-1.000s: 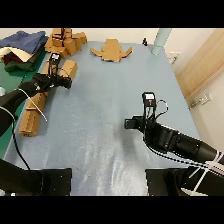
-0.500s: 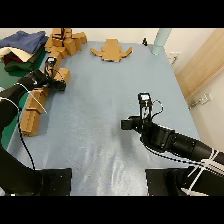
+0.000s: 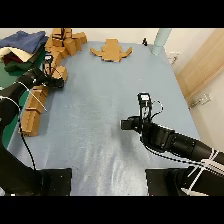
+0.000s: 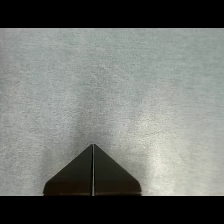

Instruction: Fold the box.

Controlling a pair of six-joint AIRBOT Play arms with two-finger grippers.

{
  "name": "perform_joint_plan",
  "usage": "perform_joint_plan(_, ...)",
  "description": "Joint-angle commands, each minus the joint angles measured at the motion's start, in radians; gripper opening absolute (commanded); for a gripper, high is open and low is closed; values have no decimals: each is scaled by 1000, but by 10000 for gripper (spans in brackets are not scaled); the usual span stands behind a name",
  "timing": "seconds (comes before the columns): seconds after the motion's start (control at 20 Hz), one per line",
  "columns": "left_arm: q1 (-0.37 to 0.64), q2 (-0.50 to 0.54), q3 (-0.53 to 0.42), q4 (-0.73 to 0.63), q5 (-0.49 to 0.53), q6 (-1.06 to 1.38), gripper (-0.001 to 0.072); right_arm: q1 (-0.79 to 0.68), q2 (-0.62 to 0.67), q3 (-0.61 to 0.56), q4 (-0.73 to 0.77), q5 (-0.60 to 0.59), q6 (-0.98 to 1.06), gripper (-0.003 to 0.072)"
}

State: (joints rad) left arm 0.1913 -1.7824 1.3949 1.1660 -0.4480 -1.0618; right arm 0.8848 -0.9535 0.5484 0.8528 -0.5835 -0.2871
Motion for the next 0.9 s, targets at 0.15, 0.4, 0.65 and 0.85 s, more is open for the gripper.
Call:
perform_joint_plan(0.15,2,0,2,2,2,-4,459,0,0,1,18,1,0,7)
perform_joint_plan(0.4,3,-2,2,6,-10,-4,710,0,2,1,34,1,0,7)
perform_joint_plan(0.65,10,15,10,10,-72,-4,711,0,26,1,34,1,0,7)
perform_joint_plan(0.85,46,56,63,10,-367,-10,711,0,34,1,34,-1,0,8)
